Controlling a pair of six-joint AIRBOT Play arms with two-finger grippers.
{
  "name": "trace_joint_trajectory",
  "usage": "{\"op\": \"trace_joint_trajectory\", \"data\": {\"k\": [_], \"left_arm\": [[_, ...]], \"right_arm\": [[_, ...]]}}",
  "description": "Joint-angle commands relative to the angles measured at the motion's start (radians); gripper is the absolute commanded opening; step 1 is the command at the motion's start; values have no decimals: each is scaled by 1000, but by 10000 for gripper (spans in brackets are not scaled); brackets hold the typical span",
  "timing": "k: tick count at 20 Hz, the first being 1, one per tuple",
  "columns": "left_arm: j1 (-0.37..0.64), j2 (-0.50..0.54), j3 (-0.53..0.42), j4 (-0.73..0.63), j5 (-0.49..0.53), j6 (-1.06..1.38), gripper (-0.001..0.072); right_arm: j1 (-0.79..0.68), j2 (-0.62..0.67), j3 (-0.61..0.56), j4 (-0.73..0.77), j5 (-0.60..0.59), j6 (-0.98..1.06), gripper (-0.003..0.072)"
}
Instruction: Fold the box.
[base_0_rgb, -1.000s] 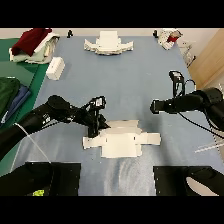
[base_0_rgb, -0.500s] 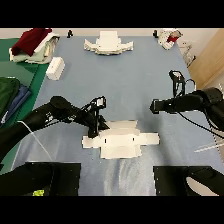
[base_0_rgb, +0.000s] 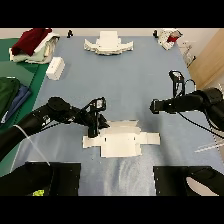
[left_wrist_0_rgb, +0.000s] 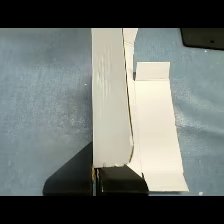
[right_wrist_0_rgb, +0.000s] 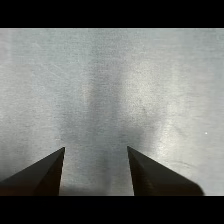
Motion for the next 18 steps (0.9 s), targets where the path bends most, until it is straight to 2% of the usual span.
{"op": "trace_joint_trajectory", "data": {"k": [1, 9, 14, 18], "left_arm": [[-46, 93, -45, 0, 100, 65, 6], [-169, 116, -164, -5, 291, 92, 7], [-168, 115, -172, -5, 291, 76, 10], [-168, 115, -172, -4, 223, 37, 12]], "right_arm": [[0, 0, 0, 0, 2, 0, 609], [0, 0, 0, 0, 1, 0, 608], [0, 0, 0, 0, 0, 0, 608], [0, 0, 0, 10, -2, 0, 608]]}}
